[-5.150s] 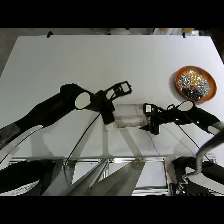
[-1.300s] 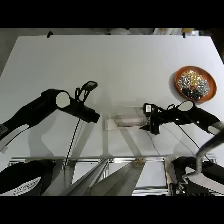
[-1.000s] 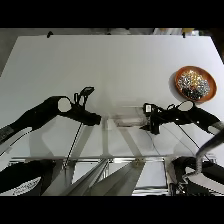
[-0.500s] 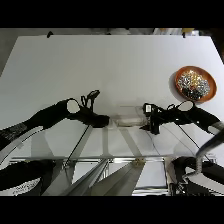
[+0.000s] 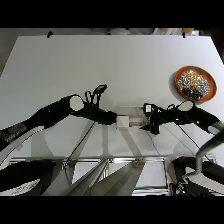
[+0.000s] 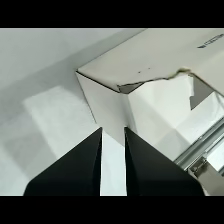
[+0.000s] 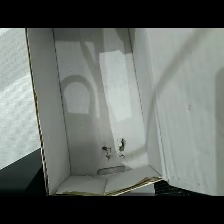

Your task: Fold the box and place the chain.

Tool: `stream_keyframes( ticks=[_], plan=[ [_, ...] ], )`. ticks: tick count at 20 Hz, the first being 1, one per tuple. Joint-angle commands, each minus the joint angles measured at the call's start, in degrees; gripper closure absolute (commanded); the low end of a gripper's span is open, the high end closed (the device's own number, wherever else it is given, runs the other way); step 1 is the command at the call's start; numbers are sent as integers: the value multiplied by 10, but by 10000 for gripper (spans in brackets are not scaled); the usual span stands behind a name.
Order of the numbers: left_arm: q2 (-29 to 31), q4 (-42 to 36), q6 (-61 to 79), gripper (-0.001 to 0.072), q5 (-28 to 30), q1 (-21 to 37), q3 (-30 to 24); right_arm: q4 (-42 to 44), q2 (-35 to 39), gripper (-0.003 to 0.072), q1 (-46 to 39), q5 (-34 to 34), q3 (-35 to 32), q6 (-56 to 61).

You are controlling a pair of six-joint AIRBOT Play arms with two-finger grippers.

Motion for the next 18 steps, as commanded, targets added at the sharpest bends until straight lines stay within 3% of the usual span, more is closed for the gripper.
stream_keyframes(
  ticks=[1, 5, 7, 11, 18],
  plan=[
    [12, -4, 0, 553, -2, -3, 3, 0, 0, 227, 0, 0, 0, 0],
    [16, -3, 0, 549, -2, -4, 3, 0, 0, 227, 0, 0, 0, 0],
    [15, 0, -2, 487, 1, -11, 3, 0, 0, 227, 0, 0, 0, 0],
    [-9, 18, -19, 482, 19, -34, 17, 0, 0, 227, 0, 0, 0, 0],
    [-59, 202, -245, 482, -27, -75, 102, 0, 0, 227, 0, 0, 0, 0]
  ],
)
